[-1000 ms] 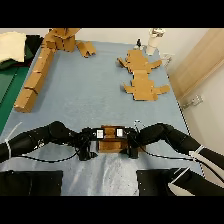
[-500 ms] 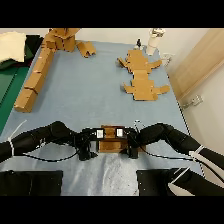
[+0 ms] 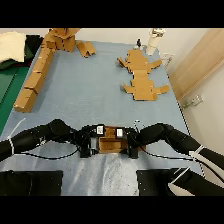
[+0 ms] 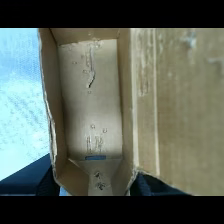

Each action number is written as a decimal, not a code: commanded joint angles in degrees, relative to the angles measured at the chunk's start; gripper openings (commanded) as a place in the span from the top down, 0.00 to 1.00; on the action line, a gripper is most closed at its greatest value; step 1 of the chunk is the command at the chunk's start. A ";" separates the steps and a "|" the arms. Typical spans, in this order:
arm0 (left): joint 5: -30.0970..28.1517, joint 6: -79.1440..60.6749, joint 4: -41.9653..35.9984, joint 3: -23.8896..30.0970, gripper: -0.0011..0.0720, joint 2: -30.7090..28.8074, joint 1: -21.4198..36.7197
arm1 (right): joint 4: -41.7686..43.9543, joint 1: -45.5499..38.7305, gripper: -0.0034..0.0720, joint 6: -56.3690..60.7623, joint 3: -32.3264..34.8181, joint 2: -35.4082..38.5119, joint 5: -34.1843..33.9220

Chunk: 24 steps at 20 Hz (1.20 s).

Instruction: Fold the box.

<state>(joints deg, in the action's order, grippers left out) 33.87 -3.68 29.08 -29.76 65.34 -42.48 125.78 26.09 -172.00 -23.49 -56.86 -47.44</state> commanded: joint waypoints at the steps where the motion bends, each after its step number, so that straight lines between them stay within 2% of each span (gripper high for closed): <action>1: 0.24 -0.04 -0.81 -0.17 0.03 0.04 -0.76 | 0.02 0.02 0.29 0.07 0.00 0.02 0.00; 8: 0.22 -2.58 -1.20 -0.20 0.03 1.18 -0.76 | 0.02 0.02 0.29 0.07 0.00 0.02 0.00; 12: 0.11 -7.52 -6.29 -0.26 0.03 2.69 -0.79 | 0.02 0.02 0.29 0.07 0.00 0.02 0.00; 16: 0.17 -9.27 -6.84 -0.31 0.03 4.63 -1.40 | 0.02 0.02 0.29 0.07 0.00 0.02 0.00; 24: -0.48 -10.91 -9.57 -0.31 0.03 4.74 -1.84 | 0.02 0.02 0.29 0.07 0.00 0.02 0.00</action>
<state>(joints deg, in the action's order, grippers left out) 33.52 -13.74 20.99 -30.04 70.00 -44.25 125.78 26.09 -171.98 -23.49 -56.86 -47.44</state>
